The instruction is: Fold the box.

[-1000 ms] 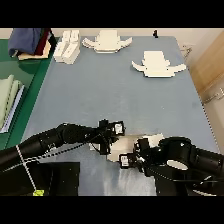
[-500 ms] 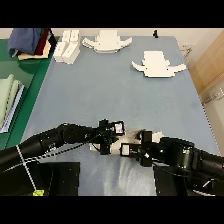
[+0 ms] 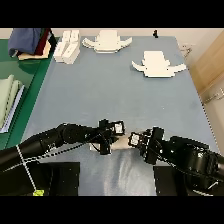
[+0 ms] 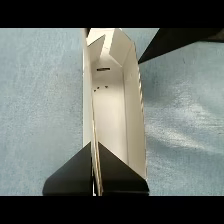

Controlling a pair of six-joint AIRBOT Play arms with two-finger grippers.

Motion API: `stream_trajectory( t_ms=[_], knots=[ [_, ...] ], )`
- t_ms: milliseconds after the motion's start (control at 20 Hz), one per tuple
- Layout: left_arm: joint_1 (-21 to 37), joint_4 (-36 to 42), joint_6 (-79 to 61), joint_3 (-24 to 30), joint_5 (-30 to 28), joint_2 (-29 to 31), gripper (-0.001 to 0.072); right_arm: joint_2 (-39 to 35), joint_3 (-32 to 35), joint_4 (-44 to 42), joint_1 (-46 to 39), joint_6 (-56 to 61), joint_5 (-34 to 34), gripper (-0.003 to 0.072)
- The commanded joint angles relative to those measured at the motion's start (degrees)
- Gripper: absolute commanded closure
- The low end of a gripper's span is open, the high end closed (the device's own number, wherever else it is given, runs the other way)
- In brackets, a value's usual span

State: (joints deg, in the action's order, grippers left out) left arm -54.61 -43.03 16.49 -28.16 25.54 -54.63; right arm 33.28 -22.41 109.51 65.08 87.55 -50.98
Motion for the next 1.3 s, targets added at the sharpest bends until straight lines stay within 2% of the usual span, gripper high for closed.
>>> stream_trajectory(
  t_ms=[0, 350, 450, 750, 800, 900, 1000, 1050, 1250],
  knots=[
    [0.00, -0.02, 0.00, 0.02, 0.00, -0.02, 0.0693, -0.37, 0.28, 1.09, 0.00, 5.05, -1.60, 0.0106],
    [0.00, -0.02, 0.00, 0.02, 0.00, -0.02, 0.0693, -0.37, 1.44, 2.25, 0.00, 6.91, -0.94, 0.0103],
    [0.02, -0.02, 0.00, 0.02, 0.00, -0.02, 0.0694, -0.37, 3.10, 2.80, 0.00, 5.92, 0.96, 0.0035],
    [0.00, -0.02, 0.00, 0.02, 0.00, -0.02, 0.0693, -0.48, 3.48, 3.37, -0.02, 1.62, 4.96, 0.0026],
    [0.00, -0.02, 0.00, 0.02, 0.00, -0.02, 0.0693, -0.48, 3.50, 4.68, -0.13, 1.31, 5.01, -0.0034],
    [0.00, -0.02, 0.00, 0.02, 0.00, -0.02, 0.0693, -0.50, 3.52, 3.98, -1.77, -0.96, 6.36, -0.0034],
    [0.00, -0.02, 0.00, 0.02, 0.02, -0.02, 0.0693, -0.48, 3.52, -1.49, -5.38, -8.52, 7.34, -0.0034],
    [0.00, -0.02, 0.00, 0.02, 0.00, -0.02, 0.0693, -0.48, 3.52, -6.97, -8.11, -15.47, 7.85, -0.0034],
    [0.00, -0.02, 0.00, 0.02, 0.00, -0.02, 0.0693, 0.39, 3.52, -36.96, -24.76, -53.02, 7.21, -0.0034]
  ],
)
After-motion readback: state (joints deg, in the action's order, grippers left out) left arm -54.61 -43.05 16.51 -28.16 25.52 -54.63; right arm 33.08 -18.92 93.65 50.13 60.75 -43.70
